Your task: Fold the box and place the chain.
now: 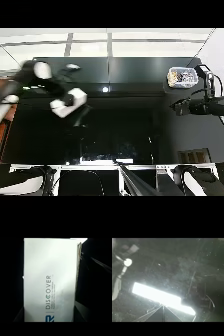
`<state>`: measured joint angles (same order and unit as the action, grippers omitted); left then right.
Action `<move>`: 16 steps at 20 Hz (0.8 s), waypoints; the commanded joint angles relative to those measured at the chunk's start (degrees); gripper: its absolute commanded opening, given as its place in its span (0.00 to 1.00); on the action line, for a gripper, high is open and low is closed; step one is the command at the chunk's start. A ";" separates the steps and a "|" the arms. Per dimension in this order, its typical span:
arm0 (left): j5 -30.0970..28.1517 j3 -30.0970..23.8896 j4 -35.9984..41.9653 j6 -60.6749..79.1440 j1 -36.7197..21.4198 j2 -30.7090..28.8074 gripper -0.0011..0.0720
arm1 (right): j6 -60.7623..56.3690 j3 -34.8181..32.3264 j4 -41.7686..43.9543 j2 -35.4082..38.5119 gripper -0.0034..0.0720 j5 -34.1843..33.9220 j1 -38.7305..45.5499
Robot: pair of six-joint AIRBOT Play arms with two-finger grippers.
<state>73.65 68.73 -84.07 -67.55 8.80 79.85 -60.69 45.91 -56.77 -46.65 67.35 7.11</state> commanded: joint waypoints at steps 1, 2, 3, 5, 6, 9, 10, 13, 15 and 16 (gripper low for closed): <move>4.63 -2.47 -2.23 -8.20 -21.64 -2.05 0.51 | 0.02 0.07 -0.07 0.02 0.07 -1.25 0.00; 3.32 -2.89 -2.10 -8.17 -27.21 -1.97 0.51 | 0.02 0.07 -0.07 0.00 0.07 -1.62 0.00; 1.86 -2.71 -1.29 -8.15 -31.87 -1.92 0.51 | 0.02 0.07 -0.07 0.00 0.07 -2.05 0.00; -3.67 -2.62 3.08 -5.49 -38.05 -1.86 0.52 | 0.00 0.07 -0.07 0.00 0.07 -2.25 0.00; -6.78 -2.60 5.88 -1.79 -39.69 -1.51 0.52 | -0.13 0.07 -0.07 0.00 0.07 -2.27 0.00; -12.72 -1.22 11.34 6.93 -40.30 1.46 0.52 | -0.24 0.07 -0.07 -0.04 0.07 -2.36 0.00; -14.03 -0.24 11.61 7.52 -40.04 2.97 0.52 | -0.28 0.07 -0.04 -0.04 0.07 -2.45 0.00; -14.84 3.78 11.50 8.17 -38.60 8.35 0.52 | -0.42 0.07 -0.07 -0.04 0.07 -3.67 0.00; -15.39 6.25 11.32 8.20 -37.42 11.50 0.52 | -1.01 0.07 -0.07 -0.04 0.07 -4.90 0.00; -16.09 7.21 11.52 8.20 -36.74 12.79 0.52 | -1.44 0.07 -0.07 -0.04 0.07 -5.22 0.00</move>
<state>60.07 72.97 -73.56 -60.64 -28.97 88.64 -61.34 45.91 -56.86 -46.65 63.59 7.11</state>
